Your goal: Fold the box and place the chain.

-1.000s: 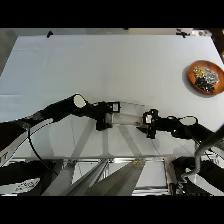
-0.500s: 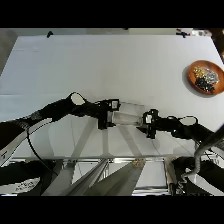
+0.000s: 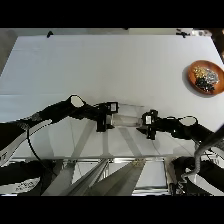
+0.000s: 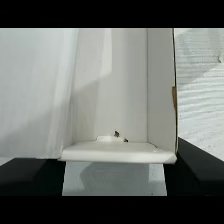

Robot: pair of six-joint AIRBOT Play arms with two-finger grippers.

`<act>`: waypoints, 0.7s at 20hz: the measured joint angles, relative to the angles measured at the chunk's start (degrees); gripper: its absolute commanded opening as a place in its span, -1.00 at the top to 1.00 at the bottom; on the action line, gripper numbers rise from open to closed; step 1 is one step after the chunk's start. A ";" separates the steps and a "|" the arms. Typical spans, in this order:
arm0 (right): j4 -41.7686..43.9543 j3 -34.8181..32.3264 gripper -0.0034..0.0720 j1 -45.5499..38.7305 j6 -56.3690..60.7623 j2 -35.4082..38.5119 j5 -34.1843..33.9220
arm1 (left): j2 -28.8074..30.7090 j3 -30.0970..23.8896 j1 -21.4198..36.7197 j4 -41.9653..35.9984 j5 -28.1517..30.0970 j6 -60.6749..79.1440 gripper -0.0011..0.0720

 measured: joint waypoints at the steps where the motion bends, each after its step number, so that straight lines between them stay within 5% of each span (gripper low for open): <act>1: 0.00 0.00 -0.16 0.00 0.02 0.00 -0.02 | 0.00 -0.07 -0.09 -0.11 -0.02 -0.02 -0.39; 4: 0.09 0.00 -0.16 0.00 0.09 0.00 -0.09 | 0.00 -0.15 -0.20 -0.22 -0.11 -0.04 -0.08; 12: 0.11 0.00 -0.16 0.00 0.11 0.00 -0.17 | 0.00 -0.28 -1.36 -0.24 0.07 -0.09 -0.04; 14: 0.11 0.00 -0.16 0.00 0.11 0.00 -0.20 | 0.00 -0.31 -1.68 -0.20 0.42 -0.11 0.28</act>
